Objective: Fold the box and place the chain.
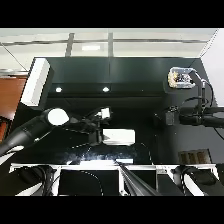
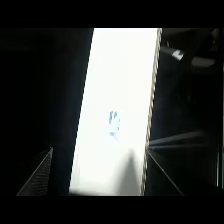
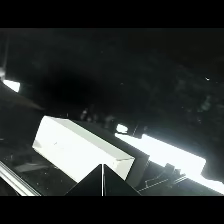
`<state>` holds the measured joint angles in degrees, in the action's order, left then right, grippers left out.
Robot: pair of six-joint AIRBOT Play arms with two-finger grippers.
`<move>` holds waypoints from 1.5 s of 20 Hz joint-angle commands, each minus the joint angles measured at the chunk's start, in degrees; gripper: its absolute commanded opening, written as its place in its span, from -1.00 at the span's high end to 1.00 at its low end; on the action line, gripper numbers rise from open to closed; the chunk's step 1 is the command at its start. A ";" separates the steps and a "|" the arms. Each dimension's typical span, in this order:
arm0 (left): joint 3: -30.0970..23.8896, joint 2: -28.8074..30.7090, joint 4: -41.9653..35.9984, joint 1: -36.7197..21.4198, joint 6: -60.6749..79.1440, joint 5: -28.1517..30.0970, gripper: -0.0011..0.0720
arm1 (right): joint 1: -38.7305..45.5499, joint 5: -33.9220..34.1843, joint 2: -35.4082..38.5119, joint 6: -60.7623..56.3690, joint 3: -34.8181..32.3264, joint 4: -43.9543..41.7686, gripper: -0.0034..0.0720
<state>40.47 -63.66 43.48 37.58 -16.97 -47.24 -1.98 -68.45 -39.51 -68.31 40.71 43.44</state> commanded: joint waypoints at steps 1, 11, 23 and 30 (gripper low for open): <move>6.36 -8.09 -0.79 4.76 -1.46 2.12 -0.98 | 0.07 0.57 0.07 -0.35 -0.02 0.15 0.90; 9.60 -13.00 0.83 5.27 -1.51 -3.13 -0.98 | 0.07 0.61 0.07 -0.50 -0.02 0.17 0.90; 9.57 -13.00 0.90 5.29 -1.49 -4.07 -0.98 | 0.07 0.70 0.07 -0.74 -0.02 0.17 0.90; 9.57 -13.03 2.56 5.64 -1.46 -3.10 -0.99 | 0.07 0.72 0.07 -0.79 -0.02 0.17 0.90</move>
<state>50.00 -76.64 44.77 42.92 -18.46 -50.94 -1.93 -67.68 -39.48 -69.04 40.71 43.62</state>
